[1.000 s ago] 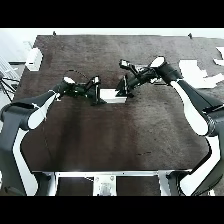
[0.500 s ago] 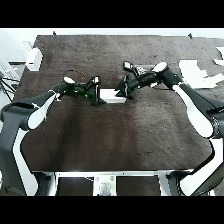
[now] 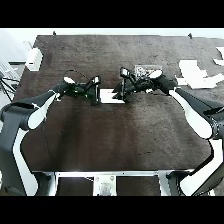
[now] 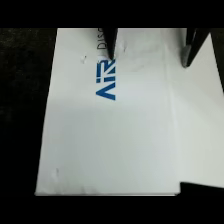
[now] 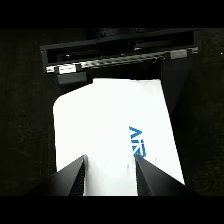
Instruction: Fold the box and place the chain.
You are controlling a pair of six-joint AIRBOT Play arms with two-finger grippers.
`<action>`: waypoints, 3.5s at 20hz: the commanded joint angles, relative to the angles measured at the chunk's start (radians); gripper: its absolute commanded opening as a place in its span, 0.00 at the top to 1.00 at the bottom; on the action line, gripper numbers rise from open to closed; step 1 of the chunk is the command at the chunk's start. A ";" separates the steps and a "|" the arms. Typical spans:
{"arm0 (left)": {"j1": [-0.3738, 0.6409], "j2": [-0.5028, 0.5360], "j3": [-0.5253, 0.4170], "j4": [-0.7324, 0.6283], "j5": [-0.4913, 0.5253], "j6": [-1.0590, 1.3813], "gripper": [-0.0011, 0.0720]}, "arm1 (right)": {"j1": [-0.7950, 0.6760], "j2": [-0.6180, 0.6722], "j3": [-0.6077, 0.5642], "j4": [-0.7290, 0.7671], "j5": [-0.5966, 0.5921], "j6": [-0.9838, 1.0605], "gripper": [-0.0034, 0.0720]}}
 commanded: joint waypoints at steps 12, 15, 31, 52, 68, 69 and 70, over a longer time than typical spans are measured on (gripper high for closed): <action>0.001 0.000 0.000 0.000 0.000 0.000 0.29 | -0.002 0.030 -0.003 0.006 -0.023 -0.026 0.49; 0.001 0.000 0.000 0.000 -0.001 0.000 0.29 | -0.028 0.046 -0.004 0.006 0.113 0.000 0.58; 0.001 0.000 0.000 0.000 0.000 0.000 0.29 | -0.068 0.050 -0.079 0.025 0.051 -0.094 0.56; 0.001 0.000 0.000 0.000 0.000 0.000 0.29 | -0.011 0.055 -0.077 0.027 -0.150 -0.151 0.37; 0.001 0.000 0.000 0.000 -0.001 0.000 0.29 | -0.011 0.069 -0.028 0.074 -0.149 -0.159 0.41; 0.001 0.000 0.000 0.000 -0.001 0.000 0.29 | -0.011 0.066 -0.031 0.074 -0.149 -0.158 0.41; 0.001 0.000 0.000 0.000 0.000 0.000 0.29 | -0.011 0.060 -0.033 0.074 -0.149 -0.158 0.41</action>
